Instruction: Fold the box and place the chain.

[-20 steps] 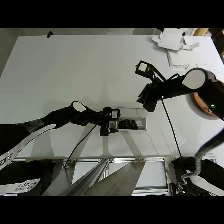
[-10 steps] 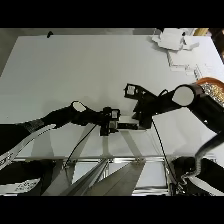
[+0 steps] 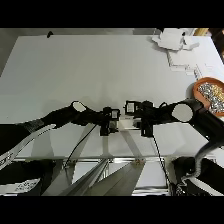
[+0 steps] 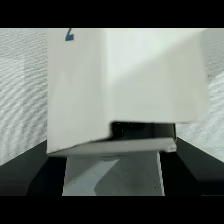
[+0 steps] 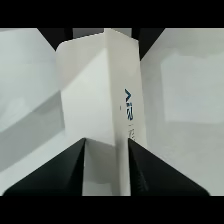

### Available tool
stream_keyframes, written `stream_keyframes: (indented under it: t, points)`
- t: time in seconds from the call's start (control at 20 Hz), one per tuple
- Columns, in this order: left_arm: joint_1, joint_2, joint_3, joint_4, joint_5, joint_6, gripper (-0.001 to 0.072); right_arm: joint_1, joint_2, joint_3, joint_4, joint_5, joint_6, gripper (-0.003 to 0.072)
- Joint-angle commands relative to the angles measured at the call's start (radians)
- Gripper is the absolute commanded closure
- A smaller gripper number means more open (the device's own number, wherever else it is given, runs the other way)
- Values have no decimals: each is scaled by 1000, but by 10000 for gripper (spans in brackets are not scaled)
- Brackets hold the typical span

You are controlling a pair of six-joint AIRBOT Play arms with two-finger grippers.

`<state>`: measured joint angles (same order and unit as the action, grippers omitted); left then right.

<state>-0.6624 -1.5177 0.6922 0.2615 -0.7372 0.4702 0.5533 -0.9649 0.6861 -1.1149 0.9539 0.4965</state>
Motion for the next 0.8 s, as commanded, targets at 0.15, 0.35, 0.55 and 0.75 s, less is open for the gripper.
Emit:
stream_keyframes:
  t: [0.15,0.35,0.55,0.75]
  points:
    - [0,0,0,0,0,1,390,32,2,-10,-14,-29,-4,545]
    - [0,0,0,1,0,0,390,52,2,-32,-19,-84,-3,574]
    - [0,0,0,0,0,0,390,52,2,-38,-40,-89,4,588]
    - [0,0,0,0,0,0,390,52,2,-38,-41,-127,4,588]
